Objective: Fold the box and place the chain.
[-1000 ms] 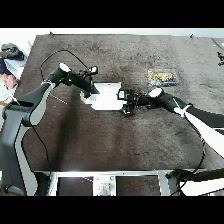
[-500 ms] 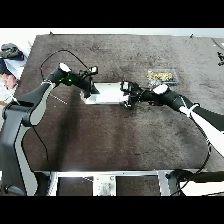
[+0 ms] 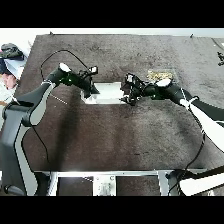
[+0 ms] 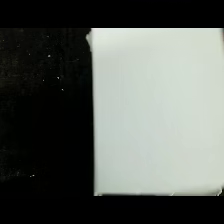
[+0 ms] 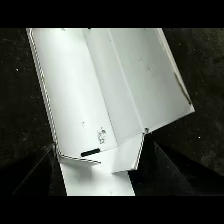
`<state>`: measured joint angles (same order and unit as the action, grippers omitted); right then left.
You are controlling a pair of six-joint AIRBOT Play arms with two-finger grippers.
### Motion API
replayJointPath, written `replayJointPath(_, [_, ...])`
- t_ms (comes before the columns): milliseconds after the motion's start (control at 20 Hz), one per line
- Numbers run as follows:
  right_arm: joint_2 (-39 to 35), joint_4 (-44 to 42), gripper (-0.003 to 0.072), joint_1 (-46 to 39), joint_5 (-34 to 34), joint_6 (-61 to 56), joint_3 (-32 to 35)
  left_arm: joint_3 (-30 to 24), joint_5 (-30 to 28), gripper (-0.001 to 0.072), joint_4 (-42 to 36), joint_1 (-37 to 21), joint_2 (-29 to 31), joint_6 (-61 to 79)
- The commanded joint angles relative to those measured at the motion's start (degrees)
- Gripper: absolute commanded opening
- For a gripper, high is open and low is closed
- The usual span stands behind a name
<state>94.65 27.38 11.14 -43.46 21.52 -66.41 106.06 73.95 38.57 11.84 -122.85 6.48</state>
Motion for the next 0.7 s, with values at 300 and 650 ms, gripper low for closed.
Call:
replayJointPath(300, [6.32, 2.08, 0.0708, -2.47, -11.61, -3.98, -7.67, 0.00, 0.00, 0.0012, 0.00, -0.04, 0.00, 0.00])
replayJointPath(650, [9.99, 7.15, 0.0708, -2.86, -17.42, -6.78, -13.29, 0.00, 0.00, 0.0012, -0.02, -0.04, 0.00, 0.00])
